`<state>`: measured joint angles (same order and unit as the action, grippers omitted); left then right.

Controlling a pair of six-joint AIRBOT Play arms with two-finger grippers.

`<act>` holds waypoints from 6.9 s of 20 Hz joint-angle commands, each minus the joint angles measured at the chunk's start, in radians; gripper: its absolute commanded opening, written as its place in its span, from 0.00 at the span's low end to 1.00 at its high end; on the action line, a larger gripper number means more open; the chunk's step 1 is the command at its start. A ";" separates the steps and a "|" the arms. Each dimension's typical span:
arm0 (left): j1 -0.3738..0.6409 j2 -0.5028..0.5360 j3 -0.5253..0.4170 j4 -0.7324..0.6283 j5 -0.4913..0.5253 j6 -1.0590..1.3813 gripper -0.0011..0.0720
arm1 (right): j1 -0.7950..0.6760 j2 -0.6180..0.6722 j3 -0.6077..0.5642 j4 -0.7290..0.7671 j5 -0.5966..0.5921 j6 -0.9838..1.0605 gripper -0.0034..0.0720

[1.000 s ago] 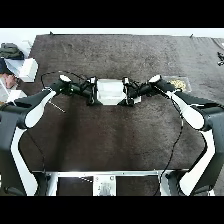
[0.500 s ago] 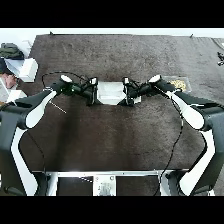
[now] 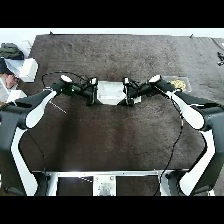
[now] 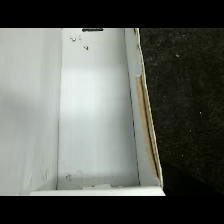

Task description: Fold the box and place the chain.

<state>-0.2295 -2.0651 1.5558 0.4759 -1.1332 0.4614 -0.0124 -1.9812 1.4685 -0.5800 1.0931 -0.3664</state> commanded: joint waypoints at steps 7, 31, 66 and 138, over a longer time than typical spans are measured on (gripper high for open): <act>0.000 0.000 0.000 -0.005 0.000 0.000 0.47 | 0.001 0.000 0.000 0.000 0.001 0.000 0.27; 0.000 0.000 0.000 -0.005 -0.001 0.000 0.47 | -0.068 0.045 0.000 -0.005 0.023 -0.015 0.84; 0.000 0.001 0.000 -0.007 0.000 0.000 0.47 | 0.001 0.073 -0.002 0.188 -0.256 0.142 0.02; 0.000 0.001 0.000 -0.009 -0.001 0.000 0.47 | 0.071 0.231 -0.232 0.027 -0.307 -0.113 0.34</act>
<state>-0.2291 -2.0651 1.5562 0.4671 -1.1343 0.4625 0.0483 -1.7485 1.2354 -0.5655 0.7902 -0.4763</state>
